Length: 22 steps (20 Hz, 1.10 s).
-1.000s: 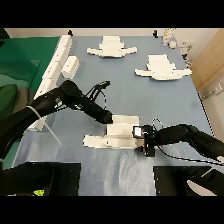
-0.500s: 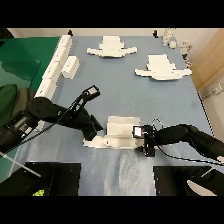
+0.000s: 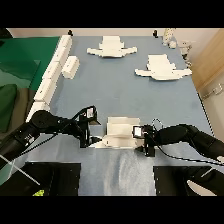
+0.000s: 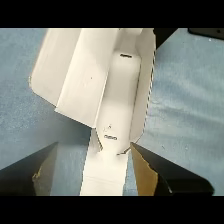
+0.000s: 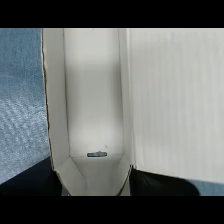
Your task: Fold the box.
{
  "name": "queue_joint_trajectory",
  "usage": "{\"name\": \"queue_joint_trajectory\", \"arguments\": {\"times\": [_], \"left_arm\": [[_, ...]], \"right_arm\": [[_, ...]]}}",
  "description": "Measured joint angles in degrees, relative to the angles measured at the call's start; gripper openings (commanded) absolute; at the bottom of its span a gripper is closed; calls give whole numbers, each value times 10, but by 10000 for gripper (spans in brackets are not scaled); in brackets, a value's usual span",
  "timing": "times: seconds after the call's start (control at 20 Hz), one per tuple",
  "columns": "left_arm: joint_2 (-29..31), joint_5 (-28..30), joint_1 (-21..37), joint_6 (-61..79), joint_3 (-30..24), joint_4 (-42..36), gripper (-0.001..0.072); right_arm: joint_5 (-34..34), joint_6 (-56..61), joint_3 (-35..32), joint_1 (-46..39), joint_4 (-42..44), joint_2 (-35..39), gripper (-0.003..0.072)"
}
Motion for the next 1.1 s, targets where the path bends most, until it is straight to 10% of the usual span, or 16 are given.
{"name": "queue_joint_trajectory", "arguments": {"times": [0.4, 0.65, 1.1], "left_arm": [[-70, 13, -36, 75, -13, 10, 678], [-104, 40, -59, 84, -14, 6, 257], [-120, 90, -102, 94, -14, -41, 65]], "right_arm": [[0, 0, 0, 0, 0, 0, 516], [0, 0, 0, 0, 0, 0, 516], [0, 0, 0, 0, 0, 0, 516]]}}
